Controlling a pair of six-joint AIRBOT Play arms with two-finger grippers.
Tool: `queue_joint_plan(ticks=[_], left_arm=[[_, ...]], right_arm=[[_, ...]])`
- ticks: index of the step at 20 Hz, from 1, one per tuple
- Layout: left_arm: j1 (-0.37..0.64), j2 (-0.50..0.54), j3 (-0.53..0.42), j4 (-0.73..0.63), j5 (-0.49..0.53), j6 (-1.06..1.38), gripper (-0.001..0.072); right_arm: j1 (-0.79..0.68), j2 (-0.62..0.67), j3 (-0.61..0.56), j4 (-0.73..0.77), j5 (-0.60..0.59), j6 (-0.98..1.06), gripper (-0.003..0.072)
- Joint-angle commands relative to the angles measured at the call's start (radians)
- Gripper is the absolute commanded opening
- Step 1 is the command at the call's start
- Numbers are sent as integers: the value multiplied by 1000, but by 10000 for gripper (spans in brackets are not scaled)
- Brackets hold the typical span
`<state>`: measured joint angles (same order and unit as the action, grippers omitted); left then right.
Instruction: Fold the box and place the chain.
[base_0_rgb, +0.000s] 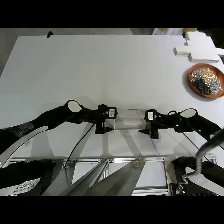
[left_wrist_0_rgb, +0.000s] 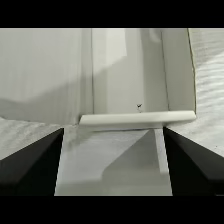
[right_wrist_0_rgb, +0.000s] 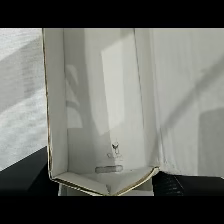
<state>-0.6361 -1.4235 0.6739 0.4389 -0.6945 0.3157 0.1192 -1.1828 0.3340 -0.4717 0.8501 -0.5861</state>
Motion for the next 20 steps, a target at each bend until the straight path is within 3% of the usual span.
queue_joint_plan(ticks=[1,5,12,20], left_arm=[[-3,-3,0,39,-26,3,702],[-3,-3,0,42,-34,3,702],[-14,-10,0,-136,-43,105,702],[-14,-35,0,-135,-43,103,695]], right_arm=[[0,0,0,2,-1,2,444],[0,0,0,2,-1,2,444],[0,0,0,2,-1,2,444],[0,0,0,2,-1,2,444]])
